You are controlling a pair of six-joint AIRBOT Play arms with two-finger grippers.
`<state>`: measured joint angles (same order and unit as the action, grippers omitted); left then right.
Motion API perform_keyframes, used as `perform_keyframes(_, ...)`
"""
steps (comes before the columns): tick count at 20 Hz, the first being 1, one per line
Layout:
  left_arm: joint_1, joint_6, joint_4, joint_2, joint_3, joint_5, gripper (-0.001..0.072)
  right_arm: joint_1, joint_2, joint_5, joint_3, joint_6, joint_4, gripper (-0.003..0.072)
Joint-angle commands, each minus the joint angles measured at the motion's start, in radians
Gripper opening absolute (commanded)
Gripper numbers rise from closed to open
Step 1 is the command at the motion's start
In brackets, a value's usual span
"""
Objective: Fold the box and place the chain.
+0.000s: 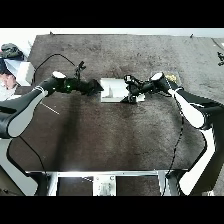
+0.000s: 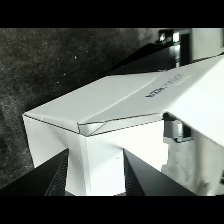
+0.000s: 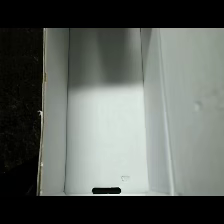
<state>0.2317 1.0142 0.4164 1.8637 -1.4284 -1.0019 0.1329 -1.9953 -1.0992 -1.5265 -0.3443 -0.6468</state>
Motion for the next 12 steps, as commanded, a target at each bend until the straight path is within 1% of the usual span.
perform_keyframes(1, 0.038, 0.172, 0.204, -0.001, -0.075, -0.012, 0.0364, 0.001, 0.000, 0.000, 0.000, 0.000, 0.000, 0.0472)
perform_keyframes(4, 0.087, 0.337, 0.397, -0.001, -0.146, -0.021, 0.0364, 0.001, 0.000, 0.000, 0.000, 0.000, 0.000, 0.0472)
perform_keyframes(6, 0.117, 0.418, 0.488, -0.001, -0.177, -0.033, 0.0363, 0.001, 0.000, 0.000, 0.000, 0.000, 0.000, 0.0472)
perform_keyframes(10, 0.153, 0.513, 0.565, -0.001, -0.201, -0.023, 0.0364, 0.001, 0.000, 0.000, 0.000, 0.000, 0.000, 0.0472)
perform_keyframes(12, 0.169, 0.557, 0.590, -0.001, -0.201, 0.002, 0.0363, 0.001, 0.000, 0.000, 0.000, 0.000, 0.000, 0.0472)
